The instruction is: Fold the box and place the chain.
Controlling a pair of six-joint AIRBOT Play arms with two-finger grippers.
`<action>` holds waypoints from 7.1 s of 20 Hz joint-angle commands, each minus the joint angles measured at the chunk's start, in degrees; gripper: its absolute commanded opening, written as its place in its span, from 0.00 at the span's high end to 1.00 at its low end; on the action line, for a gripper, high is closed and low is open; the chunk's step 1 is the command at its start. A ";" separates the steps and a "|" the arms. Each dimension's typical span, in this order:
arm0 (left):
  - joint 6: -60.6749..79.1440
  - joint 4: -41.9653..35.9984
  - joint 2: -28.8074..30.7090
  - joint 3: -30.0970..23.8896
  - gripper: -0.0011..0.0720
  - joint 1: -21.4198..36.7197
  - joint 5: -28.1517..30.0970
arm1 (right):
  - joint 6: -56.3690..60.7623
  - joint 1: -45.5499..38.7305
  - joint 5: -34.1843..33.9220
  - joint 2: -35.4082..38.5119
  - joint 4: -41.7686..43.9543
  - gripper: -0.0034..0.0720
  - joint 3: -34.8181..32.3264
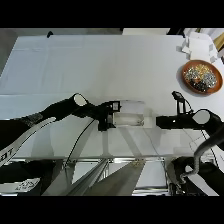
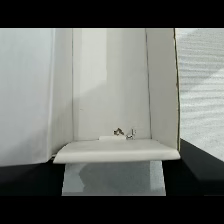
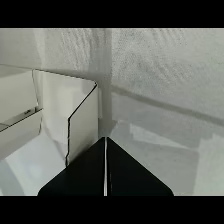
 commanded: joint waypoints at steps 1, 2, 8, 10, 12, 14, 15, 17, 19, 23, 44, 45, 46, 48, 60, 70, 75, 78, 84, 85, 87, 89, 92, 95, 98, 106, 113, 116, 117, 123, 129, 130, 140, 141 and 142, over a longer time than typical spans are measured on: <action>0.02 0.02 0.04 0.02 0.45 0.04 0.00 | -3.65 -0.33 -1.18 -4.33 3.69 0.94 -0.22; 0.02 0.02 0.04 0.02 0.45 0.04 0.00 | -5.27 -0.33 -1.14 -4.76 4.83 0.94 -0.22; 0.02 0.02 0.04 0.02 0.45 0.04 0.00 | -17.59 -0.33 1.09 -4.50 20.09 0.94 -0.20; 0.02 0.02 0.04 0.00 0.45 0.04 0.00 | -18.45 -0.33 1.60 -3.96 21.27 0.85 -0.17; 0.02 0.02 0.04 0.02 0.45 0.04 0.00 | -18.82 -0.33 1.64 -3.34 21.24 0.78 -0.17; 0.02 0.02 0.04 0.02 0.45 0.04 0.00 | -18.82 -0.33 1.73 -3.19 21.24 0.71 -0.17; 0.02 0.02 0.04 0.00 0.45 0.04 0.00 | -18.84 -0.33 2.05 -3.19 21.24 0.71 -0.17; 0.02 0.02 0.04 0.02 0.45 0.04 0.00 | -19.28 -0.33 3.26 -3.17 21.24 0.69 -0.15; 0.02 0.02 0.04 0.02 0.45 0.04 0.00 | -19.43 -0.33 3.56 -2.78 21.24 0.66 -0.15; 0.02 0.02 0.04 0.02 0.45 0.04 0.00 | -19.43 -0.33 4.13 0.09 20.92 0.59 -0.15; 0.02 0.02 0.04 0.02 0.45 0.04 0.00 | 10.40 21.24 -1.68 -4.15 -8.22 0.32 11.02; 0.02 0.02 0.04 0.02 0.45 0.04 0.00 | 12.68 22.56 -1.75 -5.33 -10.34 0.30 11.58; 0.02 0.02 0.04 0.00 0.45 0.04 0.00 | 16.44 23.85 -2.19 -6.29 -12.96 0.19 12.13; 0.02 0.02 0.04 0.02 0.45 0.02 0.00 | 21.09 25.97 -2.95 -7.19 -15.96 0.18 12.79; 0.02 0.02 0.04 0.00 0.45 0.04 -0.02 | 34.23 31.08 1.81 -11.06 -27.47 0.20 17.90; 0.02 0.02 0.04 0.02 0.45 0.04 0.00 | 44.63 40.68 10.23 -21.90 -31.82 0.27 27.93; 0.02 0.02 0.04 0.02 0.45 0.04 0.02 | 47.43 40.79 11.98 -22.01 -32.52 0.28 27.93; 0.02 0.02 0.04 0.02 0.45 0.04 0.00 | 48.65 40.79 12.28 -22.40 -32.72 0.44 27.93; 0.02 0.02 0.04 0.02 0.45 0.04 0.02 | 48.78 40.81 12.59 -23.43 -32.68 0.86 27.93; 0.02 0.02 0.04 0.00 0.45 0.04 0.00 | 48.76 40.81 12.59 -23.43 -32.65 0.91 27.93; 0.02 0.02 0.04 0.00 0.45 0.04 0.00 | 48.76 40.81 12.59 -23.43 -32.65 0.91 27.93; 0.02 0.02 0.04 0.00 0.45 0.04 0.00 | 48.78 40.81 12.33 -23.43 -32.65 0.72 27.93; 0.02 0.02 0.04 0.00 0.45 0.04 0.00 | 48.85 40.79 11.65 -23.67 -32.72 0.62 27.93; 0.02 0.02 0.04 0.00 0.45 0.04 0.00 | 50.01 40.79 11.58 -25.64 -32.70 0.62 27.91; 0.02 0.02 0.04 0.00 0.45 0.04 -0.02 | 50.12 40.79 10.75 -26.27 -32.70 0.63 27.93; 0.02 0.02 0.04 0.00 0.45 0.04 0.00 | 50.14 40.79 10.71 -26.27 -33.11 0.94 27.93; 0.02 0.02 0.04 0.00 0.45 0.04 0.02 | 50.36 40.79 10.88 -25.94 -33.09 0.83 27.93; 0.02 0.02 0.04 0.02 0.45 0.02 0.02 | 54.03 40.72 10.82 -23.12 -34.58 0.70 27.93; 0.02 0.02 0.04 0.00 0.45 0.04 0.00 | 56.57 40.50 10.80 -22.29 -35.23 0.63 27.93; 0.02 0.02 0.04 0.02 0.45 0.04 0.00 | 59.10 39.89 12.37 -22.12 -36.46 0.59 27.91; 0.02 0.02 0.04 0.02 0.45 0.04 0.02 | 59.14 39.91 13.05 -23.32 -40.44 0.62 27.91; 0.02 0.02 0.04 0.00 0.45 0.04 0.00 | 59.12 39.91 12.74 -23.91 -40.17 0.62 27.91; 0.02 0.02 0.04 0.02 0.45 0.04 0.00 | 58.47 39.98 11.61 -25.66 -34.62 0.91 27.87; 0.02 0.02 0.04 0.00 0.45 0.04 0.00 | 57.48 39.95 11.58 -25.75 -34.34 0.94 27.87; 0.02 0.02 0.04 0.00 0.45 0.04 0.00 | 56.81 39.95 11.72 -25.81 -34.16 0.94 27.87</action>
